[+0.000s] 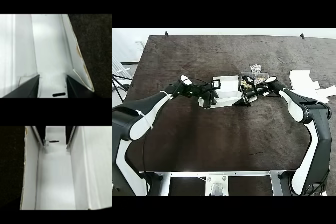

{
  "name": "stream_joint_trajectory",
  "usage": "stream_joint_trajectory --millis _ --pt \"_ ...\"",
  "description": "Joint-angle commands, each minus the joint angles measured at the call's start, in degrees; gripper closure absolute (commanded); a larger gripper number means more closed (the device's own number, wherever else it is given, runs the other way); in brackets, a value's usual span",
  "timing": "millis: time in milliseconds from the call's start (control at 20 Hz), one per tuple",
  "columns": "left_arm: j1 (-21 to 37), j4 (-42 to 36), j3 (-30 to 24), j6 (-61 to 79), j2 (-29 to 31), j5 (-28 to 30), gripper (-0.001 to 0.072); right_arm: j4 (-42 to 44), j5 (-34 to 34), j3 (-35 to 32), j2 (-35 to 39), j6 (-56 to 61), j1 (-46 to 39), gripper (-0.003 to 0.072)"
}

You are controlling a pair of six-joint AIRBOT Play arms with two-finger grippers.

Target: Fold the box and place the chain.

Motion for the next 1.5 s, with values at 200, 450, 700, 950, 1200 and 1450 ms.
stream_joint_trajectory --millis 200,450,700,950,1200,1450 --pt "-0.1 -0.1 -0.1 0.1 0.0 0.6 0.0127 0.1 0.0 0.0 0.0 -0.1 0.1 0.0251" --pt "0.0 1.5 0.0 0.1 0.0 1.7 0.0129 0.1 0.0 0.0 0.0 -0.1 0.1 0.0251" --pt "0.0 8.1 0.0 -3.2 0.0 1.6 0.0469 0.1 0.0 0.0 0.0 -0.1 0.1 0.0251" --pt "0.0 10.3 0.0 -7.3 1.8 -0.3 0.0689 0.1 0.0 0.0 0.0 -0.1 0.1 0.0251" --pt "2.3 11.9 0.0 -12.4 8.0 -2.5 0.0692 0.1 0.0 0.0 0.0 -0.1 0.1 0.0251" --pt "8.8 1.8 -2.7 -12.9 14.9 -6.8 0.0695 0.1 0.0 0.0 0.0 -0.1 0.1 0.0251"
